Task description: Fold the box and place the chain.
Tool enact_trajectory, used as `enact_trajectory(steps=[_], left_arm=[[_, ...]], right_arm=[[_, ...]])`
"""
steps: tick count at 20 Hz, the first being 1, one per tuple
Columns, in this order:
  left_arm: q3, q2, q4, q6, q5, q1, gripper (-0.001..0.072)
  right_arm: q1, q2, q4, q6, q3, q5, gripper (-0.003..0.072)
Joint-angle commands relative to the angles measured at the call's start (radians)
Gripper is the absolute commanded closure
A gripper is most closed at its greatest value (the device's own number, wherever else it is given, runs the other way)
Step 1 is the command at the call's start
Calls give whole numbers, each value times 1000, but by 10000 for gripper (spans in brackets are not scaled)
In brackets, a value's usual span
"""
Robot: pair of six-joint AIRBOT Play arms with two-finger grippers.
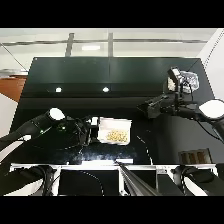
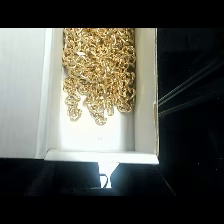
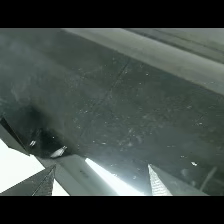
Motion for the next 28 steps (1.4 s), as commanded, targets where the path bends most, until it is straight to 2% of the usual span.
enact_trajectory(steps=[1,4,7,9,13,18,25,28], left_arm=[[0,0,0,-1,4,-1,361],[0,0,0,-2,5,-1,361],[0,0,0,-2,5,-1,361],[0,0,0,-2,5,-1,361],[0,0,0,-2,5,-1,361],[0,0,0,-2,5,-1,361],[0,0,0,-2,5,-1,361],[0,0,0,-2,5,-1,361]], right_arm=[[92,-84,-38,48,27,-35,-11],[175,-139,-44,5,34,-18,-12],[177,-135,-37,-90,47,132,-12],[194,-135,-71,-114,47,189,-12],[275,-137,-203,-116,38,160,-12],[360,-138,-230,-121,10,76,-13],[409,-133,-240,-121,16,88,-12],[458,-132,-316,-75,50,105,-12]])
